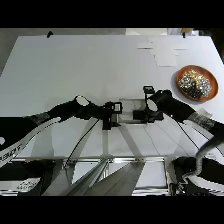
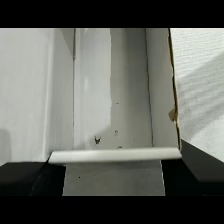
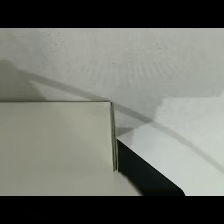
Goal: Fold the box and place the chain.
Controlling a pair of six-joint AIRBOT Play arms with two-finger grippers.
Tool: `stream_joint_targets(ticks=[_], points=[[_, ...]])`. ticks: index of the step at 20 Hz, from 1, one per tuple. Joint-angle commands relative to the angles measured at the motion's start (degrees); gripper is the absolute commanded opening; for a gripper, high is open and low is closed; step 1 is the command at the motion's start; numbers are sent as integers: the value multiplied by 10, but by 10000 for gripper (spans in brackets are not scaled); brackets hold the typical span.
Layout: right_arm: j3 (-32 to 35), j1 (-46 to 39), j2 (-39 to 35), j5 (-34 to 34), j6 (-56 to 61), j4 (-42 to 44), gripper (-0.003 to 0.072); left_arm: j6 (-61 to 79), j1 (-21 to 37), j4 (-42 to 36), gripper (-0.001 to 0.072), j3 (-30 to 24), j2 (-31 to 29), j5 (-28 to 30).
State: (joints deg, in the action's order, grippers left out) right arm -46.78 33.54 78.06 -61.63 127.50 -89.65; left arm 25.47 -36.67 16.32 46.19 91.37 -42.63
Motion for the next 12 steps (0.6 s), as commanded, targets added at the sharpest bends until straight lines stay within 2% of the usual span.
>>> stream_joint_targets(ticks=[1,5,6,7,8,12], points=[[0,0,2,-5,2,-3,20,0,0,0,170,0,0,0],[0,0,2,-3,0,-3,20,0,0,0,170,0,0,0],[0,0,2,-3,-4,-3,80,0,0,0,170,0,0,0],[0,0,1,-3,-6,-3,254,0,0,0,170,0,0,0],[0,0,-2,-4,-20,-4,343,0,0,0,170,0,0,0],[0,0,-42,-27,-97,-22,342,0,0,0,170,0,0,0]])
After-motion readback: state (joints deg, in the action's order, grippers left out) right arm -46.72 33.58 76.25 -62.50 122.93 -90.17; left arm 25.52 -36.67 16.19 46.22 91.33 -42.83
